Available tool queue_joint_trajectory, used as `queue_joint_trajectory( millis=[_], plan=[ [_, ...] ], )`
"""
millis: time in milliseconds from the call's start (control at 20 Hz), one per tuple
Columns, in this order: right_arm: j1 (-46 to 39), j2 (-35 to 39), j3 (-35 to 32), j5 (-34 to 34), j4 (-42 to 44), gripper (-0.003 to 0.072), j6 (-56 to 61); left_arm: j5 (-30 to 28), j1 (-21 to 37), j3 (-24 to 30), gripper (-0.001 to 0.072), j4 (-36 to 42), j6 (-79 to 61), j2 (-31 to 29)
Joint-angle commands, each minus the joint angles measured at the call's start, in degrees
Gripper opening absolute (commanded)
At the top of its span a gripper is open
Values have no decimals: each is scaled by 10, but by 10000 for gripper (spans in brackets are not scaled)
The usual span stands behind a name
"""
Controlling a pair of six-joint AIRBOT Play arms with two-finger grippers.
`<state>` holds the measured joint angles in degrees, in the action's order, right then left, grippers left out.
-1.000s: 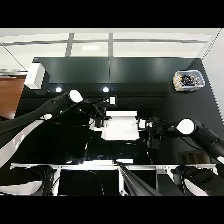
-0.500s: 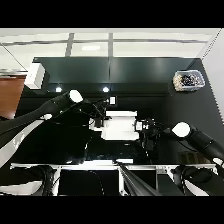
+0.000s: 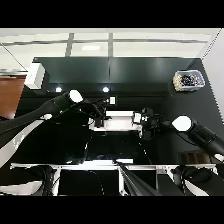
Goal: Fold the box and place the chain.
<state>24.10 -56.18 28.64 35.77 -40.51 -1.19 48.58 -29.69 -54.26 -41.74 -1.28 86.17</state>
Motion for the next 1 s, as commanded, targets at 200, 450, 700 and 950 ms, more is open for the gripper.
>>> queue_joint_trajectory(
  millis=[200, 450, 700, 950],
  plan=[
    [-53, -2, 6, 16, 60, 698, -27, 0, 0, 0, 25, 0, 0, 0],
    [-53, -36, 5, 38, 96, 698, -114, 1, 0, 0, 25, 0, 0, 0],
    [-53, -84, 6, 60, 105, 698, -202, 1, 0, 0, 25, 0, 0, 0],
    [-56, -116, 18, 64, 104, 698, -212, 1, 0, 0, 25, 0, 0, 0]
  ],
)
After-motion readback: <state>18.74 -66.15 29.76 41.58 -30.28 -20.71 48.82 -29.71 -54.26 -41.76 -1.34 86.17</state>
